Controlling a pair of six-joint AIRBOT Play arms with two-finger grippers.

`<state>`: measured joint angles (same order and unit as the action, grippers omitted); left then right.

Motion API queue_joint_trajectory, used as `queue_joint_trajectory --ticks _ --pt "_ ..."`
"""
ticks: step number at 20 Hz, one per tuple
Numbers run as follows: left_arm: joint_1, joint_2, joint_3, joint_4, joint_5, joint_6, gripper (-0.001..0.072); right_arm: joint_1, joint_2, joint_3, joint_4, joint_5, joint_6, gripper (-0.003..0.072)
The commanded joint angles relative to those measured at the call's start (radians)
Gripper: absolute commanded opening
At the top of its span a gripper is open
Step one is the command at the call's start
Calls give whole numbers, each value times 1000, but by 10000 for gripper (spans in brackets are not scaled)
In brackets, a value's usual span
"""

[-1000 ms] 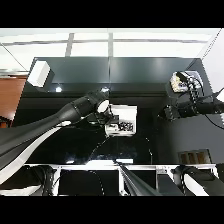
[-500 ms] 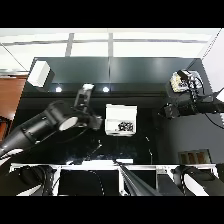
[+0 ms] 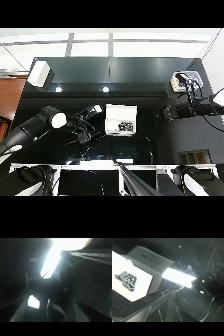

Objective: Fold the box and place the chain.

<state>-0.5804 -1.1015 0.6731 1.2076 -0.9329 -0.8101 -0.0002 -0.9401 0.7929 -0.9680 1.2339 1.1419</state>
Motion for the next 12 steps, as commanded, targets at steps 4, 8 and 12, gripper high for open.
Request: queue_joint_trajectory --ticks 4,8,12 --pt "177 -121 -4 -544 -55 965 715 2 1 -11 3 3 10 359" --pt "202 -222 2 -562 -39 1005 714 2 0 -11 8 3 10 359" --pt "178 -272 34 -598 21 1026 715 2 0 -11 11 3 10 359"
